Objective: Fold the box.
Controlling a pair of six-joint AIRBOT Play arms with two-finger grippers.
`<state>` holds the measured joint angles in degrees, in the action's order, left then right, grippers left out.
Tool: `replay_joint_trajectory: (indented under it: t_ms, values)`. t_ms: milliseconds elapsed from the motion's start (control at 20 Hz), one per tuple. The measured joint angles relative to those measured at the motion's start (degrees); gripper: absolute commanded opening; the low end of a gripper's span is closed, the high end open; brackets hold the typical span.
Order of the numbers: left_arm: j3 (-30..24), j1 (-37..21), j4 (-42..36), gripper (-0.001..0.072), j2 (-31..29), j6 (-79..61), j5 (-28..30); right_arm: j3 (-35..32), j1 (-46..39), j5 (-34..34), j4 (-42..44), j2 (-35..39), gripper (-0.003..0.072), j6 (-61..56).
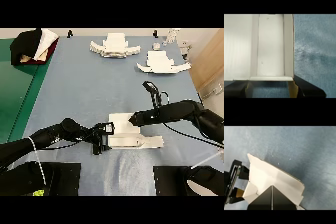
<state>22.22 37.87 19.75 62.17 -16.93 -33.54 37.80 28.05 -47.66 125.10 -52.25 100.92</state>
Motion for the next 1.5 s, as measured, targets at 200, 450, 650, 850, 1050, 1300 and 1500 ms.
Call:
replay_joint_trajectory:
  t_ms: [200, 450, 650, 850, 1050, 1300, 1500]
  values:
    - [0.0, 0.0, 0.0, 0.0481, 0.0, 0.0, 0.0, -2.6, 0.1, -7.6, -4.0, 7.0, 0.0002, 4.3]
    - [0.0, 0.0, 0.0, 0.0481, 0.0, 0.0, 0.0, -8.0, 0.2, -16.2, -3.8, 15.0, 0.0534, 15.9]
    - [0.0, 0.0, 0.0, 0.0481, 0.0, 0.0, 0.0, -9.4, 0.2, -19.5, -8.4, 16.2, 0.0582, 26.9]
    - [0.0, 0.0, 0.0, 0.0481, 0.0, 0.0, 0.0, -9.8, 0.2, -18.6, -12.9, 15.0, 0.0585, 37.2]
    - [0.0, 0.0, 0.0, 0.0481, 0.0, 0.0, 0.0, -11.0, 0.2, -14.4, -15.5, 12.7, 0.0586, 47.1]
    - [0.0, 0.0, 0.0, 0.0481, 0.0, 0.0, 0.0, -11.8, 0.2, -7.8, -13.4, 8.5, 0.0584, 56.7]
    - [0.0, 0.0, 0.0, 0.048, 0.0, 0.0, 0.0, -11.9, 0.2, -6.3, -9.7, 5.9, 0.0418, 60.7]
